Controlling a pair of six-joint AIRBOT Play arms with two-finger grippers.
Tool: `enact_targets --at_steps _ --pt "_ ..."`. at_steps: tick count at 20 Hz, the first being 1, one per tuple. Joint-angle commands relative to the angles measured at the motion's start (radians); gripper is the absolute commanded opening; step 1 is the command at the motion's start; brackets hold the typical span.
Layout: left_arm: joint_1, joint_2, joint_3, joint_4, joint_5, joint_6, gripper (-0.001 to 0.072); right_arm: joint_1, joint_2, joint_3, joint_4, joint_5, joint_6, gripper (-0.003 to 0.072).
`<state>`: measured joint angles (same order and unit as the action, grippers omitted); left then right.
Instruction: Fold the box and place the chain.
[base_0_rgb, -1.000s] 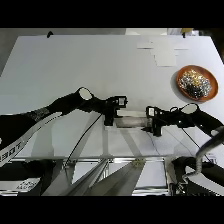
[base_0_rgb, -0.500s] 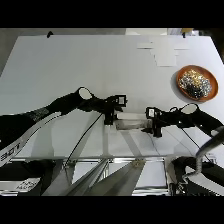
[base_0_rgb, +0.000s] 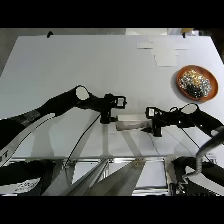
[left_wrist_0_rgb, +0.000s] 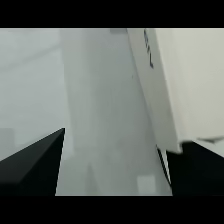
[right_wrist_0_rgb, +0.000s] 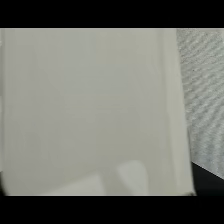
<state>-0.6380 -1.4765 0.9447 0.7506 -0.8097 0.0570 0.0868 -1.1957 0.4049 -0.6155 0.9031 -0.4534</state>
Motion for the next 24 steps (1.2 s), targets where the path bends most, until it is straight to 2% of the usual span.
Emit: enact_targets --at_steps 1,3,5,6,7,8,9,12,15,17,19,22,24 --pt "0.001 0.091 0.001 0.290 -0.026 -0.246 0.0701 0.000 0.001 0.001 -0.001 0.002 0.000 0.0417" --pt "-0.002 0.182 0.001 0.431 -0.072 -0.397 0.0699 0.000 0.001 0.001 -0.001 0.002 0.000 0.0417" --pt "-0.009 0.270 0.001 0.500 -0.132 -0.532 0.0684 0.000 0.001 0.001 -0.001 0.002 0.000 0.0417" --pt "-0.020 0.310 0.001 0.516 -0.166 -0.593 0.0545 0.000 0.001 0.001 -0.001 0.002 0.000 0.0417" --pt "-0.035 0.340 0.001 0.516 -0.199 -0.629 0.0359 0.000 0.001 0.001 -0.001 0.002 0.000 0.0417" --pt "-0.057 0.364 0.001 0.512 -0.236 -0.656 0.0118 0.000 0.001 0.001 -0.001 0.002 0.000 0.0417" --pt "-0.084 0.377 0.001 0.502 -0.268 -0.667 0.0011 0.000 0.001 0.001 -0.001 0.002 0.000 0.0417" --pt "-0.197 0.359 0.000 0.380 -0.294 -0.671 0.0002 0.000 0.001 0.001 -0.001 0.002 0.000 0.0417" --pt "-0.283 0.290 0.000 0.291 -0.202 -0.666 0.0002 0.000 0.001 0.001 -0.001 0.002 0.000 0.0417" --pt "-0.288 0.226 0.000 0.247 -0.092 -0.668 0.0002 0.000 0.001 0.001 -0.001 0.002 0.000 0.0417" --pt "-0.282 0.173 0.000 0.232 0.080 -0.670 0.0002 0.000 0.001 0.001 -0.001 0.002 0.000 0.0417" --pt "-0.277 0.149 0.000 0.154 0.360 -0.687 0.0001 0.000 0.001 0.001 -0.002 0.002 0.000 0.0416" --pt "-0.254 0.124 0.000 0.111 0.446 -0.687 0.0001 0.000 0.001 0.001 -0.002 0.002 0.000 0.0416"
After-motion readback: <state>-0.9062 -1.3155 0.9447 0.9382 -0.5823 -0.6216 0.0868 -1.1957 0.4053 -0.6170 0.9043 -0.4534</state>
